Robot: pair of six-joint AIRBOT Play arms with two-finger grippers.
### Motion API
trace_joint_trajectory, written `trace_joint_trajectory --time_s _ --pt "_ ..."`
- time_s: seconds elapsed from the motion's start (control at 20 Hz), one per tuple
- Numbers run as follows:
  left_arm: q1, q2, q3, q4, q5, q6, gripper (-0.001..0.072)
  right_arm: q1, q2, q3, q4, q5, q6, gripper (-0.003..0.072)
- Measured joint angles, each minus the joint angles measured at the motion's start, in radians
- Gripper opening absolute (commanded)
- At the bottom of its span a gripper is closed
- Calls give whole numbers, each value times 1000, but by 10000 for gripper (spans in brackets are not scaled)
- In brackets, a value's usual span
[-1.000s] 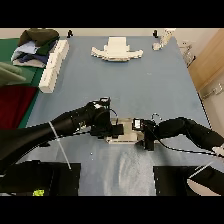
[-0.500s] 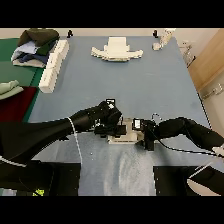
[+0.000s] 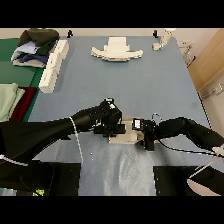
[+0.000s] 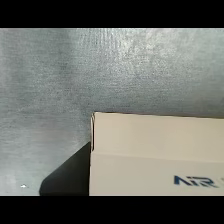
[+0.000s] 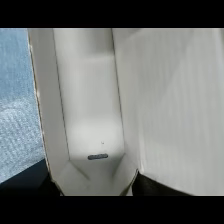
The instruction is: Fold the box.
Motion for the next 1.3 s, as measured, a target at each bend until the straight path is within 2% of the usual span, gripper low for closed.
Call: trace_joint_trajectory --time_s 0.05,0.1,0.7,0.75,0.8,1.0,1.1,1.3 --pt "0 0 0 -3 0 -3 400 0 0 0 0 0 0 513" --pt "0 -1 0 -8 5 -6 696 0 0 0 0 0 0 513" --pt "0 1 6 -24 -14 4 691 0 0 0 0 0 0 513" --pt "0 1 6 -21 -14 4 593 0 0 0 0 0 0 513" --pt "0 0 6 -17 -14 4 558 0 0 0 0 0 0 513" --pt "-2 -11 6 -6 -13 11 556 0 0 0 0 0 0 513" --pt "-6 -19 6 -3 -13 12 362 0 0 0 0 0 0 513" --pt "-11 -27 6 9 -8 14 342 0 0 0 0 0 0 513"
